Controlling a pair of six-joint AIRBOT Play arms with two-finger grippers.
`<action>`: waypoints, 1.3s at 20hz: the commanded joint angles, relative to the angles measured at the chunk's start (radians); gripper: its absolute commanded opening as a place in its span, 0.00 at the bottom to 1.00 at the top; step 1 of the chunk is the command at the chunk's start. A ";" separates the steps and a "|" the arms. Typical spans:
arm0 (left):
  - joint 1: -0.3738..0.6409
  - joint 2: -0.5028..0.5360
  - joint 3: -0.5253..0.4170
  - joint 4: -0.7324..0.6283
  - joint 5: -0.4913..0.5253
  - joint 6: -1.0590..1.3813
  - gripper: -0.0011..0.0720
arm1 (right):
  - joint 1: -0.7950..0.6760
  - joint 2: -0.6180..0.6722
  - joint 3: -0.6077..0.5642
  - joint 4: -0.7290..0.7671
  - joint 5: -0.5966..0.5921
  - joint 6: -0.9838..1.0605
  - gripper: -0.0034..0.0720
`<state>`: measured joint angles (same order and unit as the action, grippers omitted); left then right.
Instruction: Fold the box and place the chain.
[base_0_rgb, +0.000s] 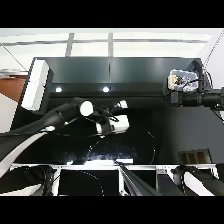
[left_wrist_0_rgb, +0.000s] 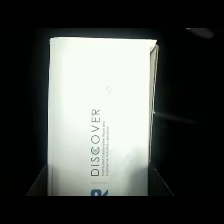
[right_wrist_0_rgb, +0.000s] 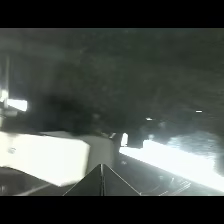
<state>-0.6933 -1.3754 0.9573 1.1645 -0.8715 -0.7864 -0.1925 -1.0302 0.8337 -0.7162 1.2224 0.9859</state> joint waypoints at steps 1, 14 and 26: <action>0.118 0.118 -0.016 0.184 -0.182 -0.330 0.50 | -0.056 0.001 0.001 0.001 0.008 0.000 0.08; 1.218 0.907 -0.467 0.280 -0.296 -0.281 0.50 | -0.063 0.000 0.000 0.008 -0.039 -0.045 0.08; 1.506 0.523 -0.465 0.016 0.044 0.117 0.50 | -0.063 0.000 0.000 0.008 -0.006 0.021 0.08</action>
